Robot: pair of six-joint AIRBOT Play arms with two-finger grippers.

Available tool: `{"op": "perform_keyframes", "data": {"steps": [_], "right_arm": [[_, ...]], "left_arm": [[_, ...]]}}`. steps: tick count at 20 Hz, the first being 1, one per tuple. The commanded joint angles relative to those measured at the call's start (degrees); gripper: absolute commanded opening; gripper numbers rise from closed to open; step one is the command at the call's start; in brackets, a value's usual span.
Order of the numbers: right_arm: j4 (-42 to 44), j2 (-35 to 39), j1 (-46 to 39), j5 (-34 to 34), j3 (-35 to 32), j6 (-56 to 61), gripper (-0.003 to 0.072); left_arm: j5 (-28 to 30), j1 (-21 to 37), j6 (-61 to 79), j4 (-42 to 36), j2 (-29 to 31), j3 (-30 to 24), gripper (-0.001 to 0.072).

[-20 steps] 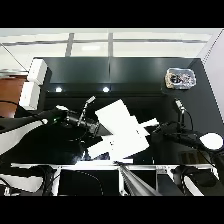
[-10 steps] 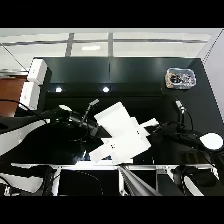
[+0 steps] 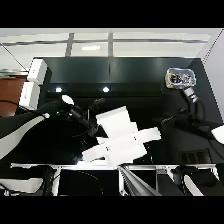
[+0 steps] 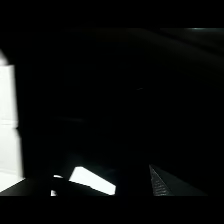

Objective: Fold the box and place the chain.

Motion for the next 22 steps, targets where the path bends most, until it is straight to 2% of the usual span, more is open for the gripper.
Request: {"op": "perform_keyframes", "data": {"steps": [1, 4, 5, 7, 9, 12, 16, 22], "right_arm": [[-9.29, 0.02, -1.27, 1.20, 5.55, -6.86, 0.0707], [-7.89, -0.26, 1.05, 5.25, 3.91, -14.62, 0.0709], [-7.89, -0.26, 2.19, 5.40, 2.67, -16.02, 0.0709], [-7.28, -0.26, 4.59, 4.72, -0.33, -17.57, 0.0711], [-5.01, -0.26, 7.61, 2.47, -3.39, -17.94, 0.0717], [-4.87, -0.37, 12.17, 0.52, -6.97, -22.51, 0.0716], [-4.39, -0.81, 14.71, 0.24, -7.39, -26.62, 0.0715], [0.13, -9.86, 17.59, -0.37, -7.39, -36.57, 0.0706]], "left_arm": [[6.40, -1.05, -3.69, 10.38, 6.58, 2.21, 0.0024], [17.16, -4.44, 2.80, 11.93, 14.08, 2.14, 0.0026], [18.51, -5.70, 7.67, 12.44, 14.86, 2.14, 0.0027], [18.53, -8.09, 16.65, 17.20, 14.36, 2.14, 0.0028], [18.56, -9.57, 16.44, 20.31, 12.83, 2.14, 0.0028], [18.47, -9.60, 14.67, 18.53, 9.27, 2.08, 0.0028], [18.49, -9.60, 12.52, 18.32, 6.21, 2.08, 0.0028], [18.56, -9.55, 11.72, 18.29, 5.62, 2.10, 0.0027]]}}
